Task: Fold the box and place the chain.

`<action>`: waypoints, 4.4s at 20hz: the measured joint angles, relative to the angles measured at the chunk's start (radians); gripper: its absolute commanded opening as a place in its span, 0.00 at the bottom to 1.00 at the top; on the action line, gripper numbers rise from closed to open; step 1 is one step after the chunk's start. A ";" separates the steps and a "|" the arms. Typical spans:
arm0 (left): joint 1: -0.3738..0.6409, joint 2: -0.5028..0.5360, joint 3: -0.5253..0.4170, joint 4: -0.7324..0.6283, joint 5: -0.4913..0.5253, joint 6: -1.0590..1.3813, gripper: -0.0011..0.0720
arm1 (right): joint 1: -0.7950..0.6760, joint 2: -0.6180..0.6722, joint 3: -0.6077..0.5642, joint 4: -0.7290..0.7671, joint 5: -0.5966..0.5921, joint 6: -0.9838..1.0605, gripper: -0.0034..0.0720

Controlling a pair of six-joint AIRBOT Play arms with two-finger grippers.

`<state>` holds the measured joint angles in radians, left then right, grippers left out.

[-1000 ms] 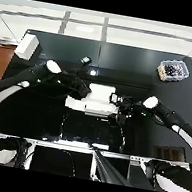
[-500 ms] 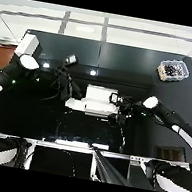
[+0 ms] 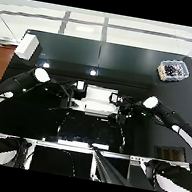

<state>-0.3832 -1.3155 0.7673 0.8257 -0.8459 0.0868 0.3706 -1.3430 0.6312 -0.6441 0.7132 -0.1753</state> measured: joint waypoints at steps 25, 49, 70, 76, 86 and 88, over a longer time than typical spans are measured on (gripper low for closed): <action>-0.121 -0.090 -0.002 -0.290 0.073 0.019 0.12 | 0.000 0.000 0.000 -0.001 0.000 0.000 0.30; 0.451 -0.032 -0.137 -0.118 -0.265 -1.167 0.04 | 0.000 0.000 0.000 0.000 0.000 0.000 0.30; 0.125 -0.208 0.117 -0.278 -0.372 -1.094 0.69 | 0.000 0.000 0.000 0.000 0.000 0.000 0.30; -0.002 -0.208 0.226 -0.060 -0.319 -1.375 0.56 | 0.000 0.000 0.000 0.000 0.000 0.000 0.30; -0.172 -0.208 0.288 0.227 -0.242 -1.742 0.54 | 0.000 0.000 0.000 0.000 0.000 0.000 0.30; -0.202 -0.215 0.311 0.303 -0.246 -1.823 0.43 | 0.000 0.000 0.000 0.000 0.000 0.000 0.30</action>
<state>-0.5850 -1.5307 1.0786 1.1282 -1.0916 -1.7367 0.3706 -1.3430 0.6312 -0.6441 0.7128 -0.1753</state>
